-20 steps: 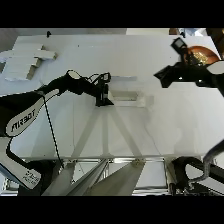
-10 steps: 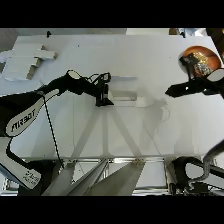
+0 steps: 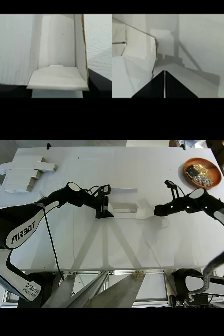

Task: Fold the box and place the chain.

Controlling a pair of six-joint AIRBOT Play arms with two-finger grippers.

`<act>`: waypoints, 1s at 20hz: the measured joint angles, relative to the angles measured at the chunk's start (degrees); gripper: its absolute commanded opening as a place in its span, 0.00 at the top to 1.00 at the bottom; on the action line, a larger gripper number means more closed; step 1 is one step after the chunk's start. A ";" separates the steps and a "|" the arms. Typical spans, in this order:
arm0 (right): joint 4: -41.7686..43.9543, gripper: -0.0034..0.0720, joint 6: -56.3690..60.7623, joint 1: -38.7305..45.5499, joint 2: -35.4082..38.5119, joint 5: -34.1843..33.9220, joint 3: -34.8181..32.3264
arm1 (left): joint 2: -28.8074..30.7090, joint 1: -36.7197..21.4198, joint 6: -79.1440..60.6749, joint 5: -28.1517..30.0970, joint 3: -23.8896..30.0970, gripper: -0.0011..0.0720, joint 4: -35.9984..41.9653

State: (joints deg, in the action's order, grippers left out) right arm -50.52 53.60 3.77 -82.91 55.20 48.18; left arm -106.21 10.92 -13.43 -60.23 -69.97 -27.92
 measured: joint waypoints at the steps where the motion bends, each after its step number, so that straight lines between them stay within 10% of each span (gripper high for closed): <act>1: 0.74 0.95 -0.02 -0.35 -0.50 -0.15 -0.02 | 0.00 0.00 0.00 0.00 0.00 0.33 0.00; 20: 11.89 0.95 -6.64 -3.08 -2.05 0.90 -0.07 | 0.00 0.00 0.00 0.00 0.00 0.33 0.02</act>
State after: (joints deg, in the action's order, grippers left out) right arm -38.63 46.96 0.69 -84.97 56.10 48.12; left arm -106.21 10.92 -13.43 -60.23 -69.97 -27.90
